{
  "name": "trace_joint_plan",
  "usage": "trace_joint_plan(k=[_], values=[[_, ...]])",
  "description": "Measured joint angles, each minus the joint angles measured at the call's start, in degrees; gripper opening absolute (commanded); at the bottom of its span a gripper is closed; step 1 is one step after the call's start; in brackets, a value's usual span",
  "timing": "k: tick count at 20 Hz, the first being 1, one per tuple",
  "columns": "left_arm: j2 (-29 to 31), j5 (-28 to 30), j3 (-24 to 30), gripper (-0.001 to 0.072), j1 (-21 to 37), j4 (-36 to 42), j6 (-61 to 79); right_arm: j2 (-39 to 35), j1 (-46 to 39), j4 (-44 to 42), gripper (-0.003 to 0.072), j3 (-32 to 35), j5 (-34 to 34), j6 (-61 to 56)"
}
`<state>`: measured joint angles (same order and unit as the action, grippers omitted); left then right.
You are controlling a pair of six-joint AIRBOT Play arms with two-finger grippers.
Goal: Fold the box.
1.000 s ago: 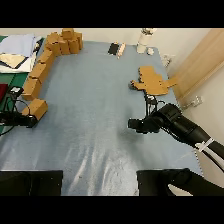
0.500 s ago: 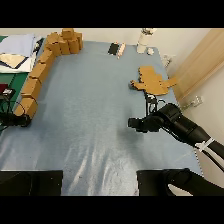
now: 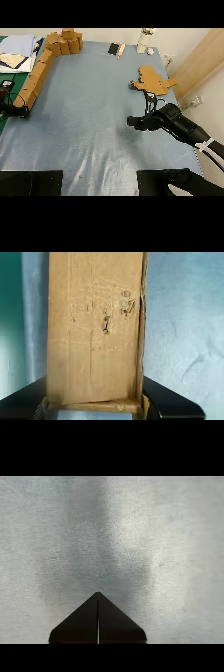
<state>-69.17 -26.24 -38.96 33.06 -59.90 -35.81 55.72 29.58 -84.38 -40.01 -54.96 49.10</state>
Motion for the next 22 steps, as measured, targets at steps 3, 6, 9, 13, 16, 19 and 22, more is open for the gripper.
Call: trace_joint_plan(k=[3, 6, 9, 13, 16, 19, 22], values=[[-2.3, 0.2, -1.9, 0.0452, -1.2, 0.1, 0.2, 0.0, 0.0, -0.3, 0.0005, 0.0, 0.6, 0.0], [-3.2, 0.2, -2.7, 0.0456, -1.2, -0.2, 0.3, 0.0, 0.0, -1.0, 0.0011, 0.0, 0.8, -0.1], [-3.5, -1.8, -3.0, 0.07, -0.6, -0.4, 0.3, 0.0, 0.0, -1.3, 0.0187, 0.0, 0.9, -0.2], [-2.5, -8.6, -3.3, 0.07, 0.9, -1.7, -0.7, 0.0, 0.0, -2.4, 0.0187, 0.0, 0.9, 0.7], [0.4, -16.7, -4.3, 0.07, 3.0, -6.5, -5.6, 0.0, 0.0, -3.3, 0.0187, 0.0, 1.0, 2.8], [5.0, -28.6, -6.1, 0.0471, 4.2, -11.8, -13.1, 0.0, 0.0, -3.9, 0.0173, 0.0, 0.9, 5.6], [9.7, -40.7, -7.1, 0.001, 2.4, -9.5, -19.2, 0.1, 0.0, -4.3, 0.015, 0.0, 0.9, 8.1]])
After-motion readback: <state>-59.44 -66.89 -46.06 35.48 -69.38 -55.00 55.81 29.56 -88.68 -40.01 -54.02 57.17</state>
